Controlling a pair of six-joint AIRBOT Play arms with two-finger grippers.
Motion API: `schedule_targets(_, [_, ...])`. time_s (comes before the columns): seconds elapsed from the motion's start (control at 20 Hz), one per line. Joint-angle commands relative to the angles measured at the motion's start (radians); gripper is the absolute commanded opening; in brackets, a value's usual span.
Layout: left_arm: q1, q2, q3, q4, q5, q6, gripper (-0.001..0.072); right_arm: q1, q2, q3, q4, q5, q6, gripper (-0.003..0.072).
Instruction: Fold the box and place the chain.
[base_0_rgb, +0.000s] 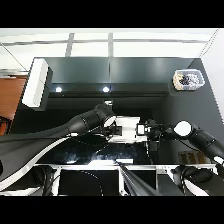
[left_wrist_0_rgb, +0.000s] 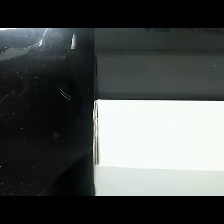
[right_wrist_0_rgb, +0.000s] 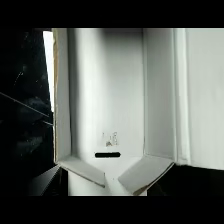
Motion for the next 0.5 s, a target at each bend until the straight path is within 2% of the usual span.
schedule_targets(0.0, [0.000, 0.000, 0.000, 0.003, 0.010, -0.001, 0.0024, 0.000, 0.016, 0.005, -0.040, 0.006, -0.002, 0.0582])
schedule_targets(0.15, [0.000, 0.000, 0.000, 0.003, 0.011, -0.001, 0.0024, 0.001, 0.014, 0.005, -0.027, 0.003, -0.009, 0.0557])
schedule_targets(0.2, [0.000, 0.000, 0.000, 0.003, 0.010, -0.001, 0.0024, 0.001, 0.012, 0.005, -0.014, 0.002, -0.009, 0.0454])
schedule_targets(0.25, [0.000, 0.000, 0.000, 0.003, 0.010, -0.001, 0.0024, 0.006, 0.011, 0.005, 0.005, -0.002, -0.009, 0.0427])
schedule_targets(0.3, [0.000, 0.000, 0.000, 0.003, 0.010, -0.001, 0.0025, 0.013, 0.011, 0.005, 0.013, -0.008, -0.009, 0.0324])
schedule_targets(0.35, [0.000, 0.000, 0.000, 0.003, 0.010, -0.001, 0.0024, 0.021, 0.010, 0.005, 0.013, -0.008, -0.009, 0.0050])
schedule_targets(0.4, [0.000, 0.000, 0.000, 0.003, 0.010, -0.001, 0.0024, 0.025, 0.009, 0.005, 0.014, -0.008, -0.008, 0.0011])
schedule_targets(0.45, [0.000, 0.000, 0.000, 0.002, 0.010, -0.001, 0.0024, 0.026, 0.008, 0.005, 0.033, -0.008, -0.008, 0.0011])
